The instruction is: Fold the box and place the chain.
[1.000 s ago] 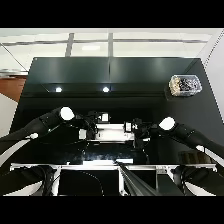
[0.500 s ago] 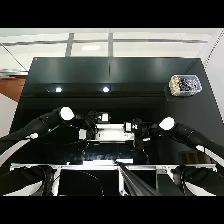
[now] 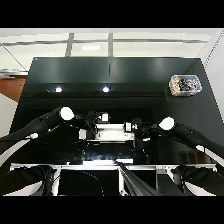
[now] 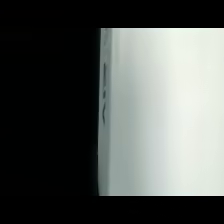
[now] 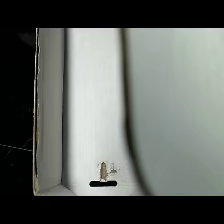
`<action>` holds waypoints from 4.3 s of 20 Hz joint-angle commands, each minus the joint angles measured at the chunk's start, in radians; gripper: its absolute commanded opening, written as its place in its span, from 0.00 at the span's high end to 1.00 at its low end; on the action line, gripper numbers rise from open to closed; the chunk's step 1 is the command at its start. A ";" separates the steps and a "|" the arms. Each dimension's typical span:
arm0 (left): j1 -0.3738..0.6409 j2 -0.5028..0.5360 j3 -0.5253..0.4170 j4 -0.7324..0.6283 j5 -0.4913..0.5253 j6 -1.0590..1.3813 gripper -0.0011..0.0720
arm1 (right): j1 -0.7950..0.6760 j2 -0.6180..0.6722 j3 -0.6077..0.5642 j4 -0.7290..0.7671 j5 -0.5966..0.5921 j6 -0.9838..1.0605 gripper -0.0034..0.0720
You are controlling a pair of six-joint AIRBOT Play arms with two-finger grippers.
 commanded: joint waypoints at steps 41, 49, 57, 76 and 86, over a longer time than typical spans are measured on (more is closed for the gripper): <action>0.148 0.256 -0.180 -0.351 0.142 -0.669 0.95 | 0.000 0.000 0.000 0.001 -0.002 0.002 0.38; 0.144 0.212 -0.161 -0.228 0.121 -0.584 0.95 | 0.000 0.000 0.000 0.001 -0.002 0.002 0.38; 0.251 0.331 -0.153 -0.136 -0.366 -0.629 0.95 | 0.000 0.000 0.000 0.001 -0.002 0.002 0.38; -0.107 0.140 -0.180 -0.471 0.378 -0.494 0.95 | 0.000 0.000 0.000 0.001 -0.002 0.002 0.38; 0.088 0.410 -0.143 -0.126 0.179 -0.495 0.55 | 0.000 0.000 0.000 0.001 -0.002 0.002 0.38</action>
